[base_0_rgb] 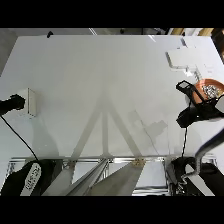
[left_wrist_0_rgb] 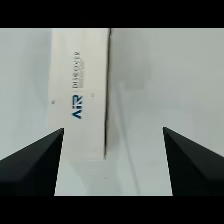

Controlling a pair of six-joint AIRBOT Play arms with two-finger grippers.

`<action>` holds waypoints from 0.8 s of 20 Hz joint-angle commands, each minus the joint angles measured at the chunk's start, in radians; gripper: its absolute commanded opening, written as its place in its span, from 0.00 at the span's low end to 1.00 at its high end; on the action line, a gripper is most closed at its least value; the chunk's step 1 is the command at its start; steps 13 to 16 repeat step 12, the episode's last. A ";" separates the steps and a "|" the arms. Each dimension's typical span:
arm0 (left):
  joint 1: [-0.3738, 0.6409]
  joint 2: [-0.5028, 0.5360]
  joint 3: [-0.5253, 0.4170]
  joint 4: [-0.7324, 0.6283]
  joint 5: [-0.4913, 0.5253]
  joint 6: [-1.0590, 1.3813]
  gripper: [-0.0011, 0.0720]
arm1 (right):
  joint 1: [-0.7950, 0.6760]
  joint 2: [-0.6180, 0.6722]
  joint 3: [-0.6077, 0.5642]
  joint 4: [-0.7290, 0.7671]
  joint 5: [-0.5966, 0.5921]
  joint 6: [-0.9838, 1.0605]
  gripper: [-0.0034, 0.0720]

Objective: Fold the box and place the chain.

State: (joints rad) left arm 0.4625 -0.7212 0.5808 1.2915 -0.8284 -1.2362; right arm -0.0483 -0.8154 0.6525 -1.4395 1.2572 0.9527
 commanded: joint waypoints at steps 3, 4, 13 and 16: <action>-0.055 0.031 0.000 0.007 -0.007 -0.003 0.97 | -0.001 0.001 0.000 0.000 0.000 0.000 0.07; -0.055 0.031 0.000 0.007 -0.001 -0.004 0.97 | -0.001 0.001 0.000 0.000 0.000 0.000 0.07; -0.055 0.005 0.000 0.007 0.055 -0.004 0.97 | -0.001 0.001 0.000 0.000 0.000 0.000 0.07; -0.055 0.005 0.000 0.007 0.055 -0.004 0.97 | -0.001 0.001 0.000 0.000 0.000 0.000 0.07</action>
